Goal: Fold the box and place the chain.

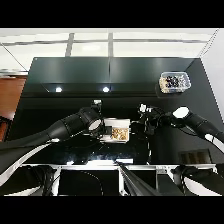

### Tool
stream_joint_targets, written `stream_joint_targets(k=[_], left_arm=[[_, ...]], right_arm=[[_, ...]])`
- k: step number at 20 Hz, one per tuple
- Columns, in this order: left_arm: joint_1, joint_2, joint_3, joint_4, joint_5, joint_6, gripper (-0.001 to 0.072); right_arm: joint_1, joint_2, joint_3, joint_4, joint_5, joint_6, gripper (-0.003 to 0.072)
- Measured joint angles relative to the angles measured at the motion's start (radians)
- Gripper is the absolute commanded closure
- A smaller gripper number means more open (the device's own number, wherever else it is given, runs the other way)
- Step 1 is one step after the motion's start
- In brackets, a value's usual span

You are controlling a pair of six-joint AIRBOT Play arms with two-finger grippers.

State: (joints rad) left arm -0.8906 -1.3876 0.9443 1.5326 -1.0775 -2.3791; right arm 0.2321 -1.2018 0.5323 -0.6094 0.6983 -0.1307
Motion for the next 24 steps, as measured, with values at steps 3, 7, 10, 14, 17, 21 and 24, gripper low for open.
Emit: stream_joint_targets(k=[3, 7, 10, 14, 17, 21, 24], left_arm=[[0.000, 0.000, 0.000, 0.000, 0.000, 0.000, 0.0684], [0.000, 0.000, 0.000, 0.000, -0.001, 0.000, 0.0684], [0.000, 0.000, 0.000, 0.000, 0.000, 0.000, 0.0684], [0.000, 0.000, 0.000, 0.000, 0.000, 0.000, 0.0684], [0.000, 0.000, 0.000, 0.000, 0.000, 0.000, 0.0684], [0.000, 0.000, 0.000, 0.000, 0.000, 0.000, 0.0684], [0.000, 0.000, 0.000, 0.000, 0.000, 0.000, 0.0684]], right_arm=[[0.000, 0.116, 0.003, 0.003, 0.060, 0.148, 0.0678], [0.000, 0.349, 0.054, 0.004, 0.204, 0.457, 0.0673], [0.000, 0.494, 0.145, 0.008, 0.280, 0.718, 0.0673], [0.009, 0.567, 0.223, 0.082, 0.361, 0.968, 0.0673], [0.058, 0.575, 0.237, 0.141, 0.363, 1.059, 0.0673], [0.160, 0.515, 0.226, 0.157, 0.341, 1.108, 0.0670], [0.212, 0.448, 0.198, 0.108, 0.314, 1.157, 0.0253]])
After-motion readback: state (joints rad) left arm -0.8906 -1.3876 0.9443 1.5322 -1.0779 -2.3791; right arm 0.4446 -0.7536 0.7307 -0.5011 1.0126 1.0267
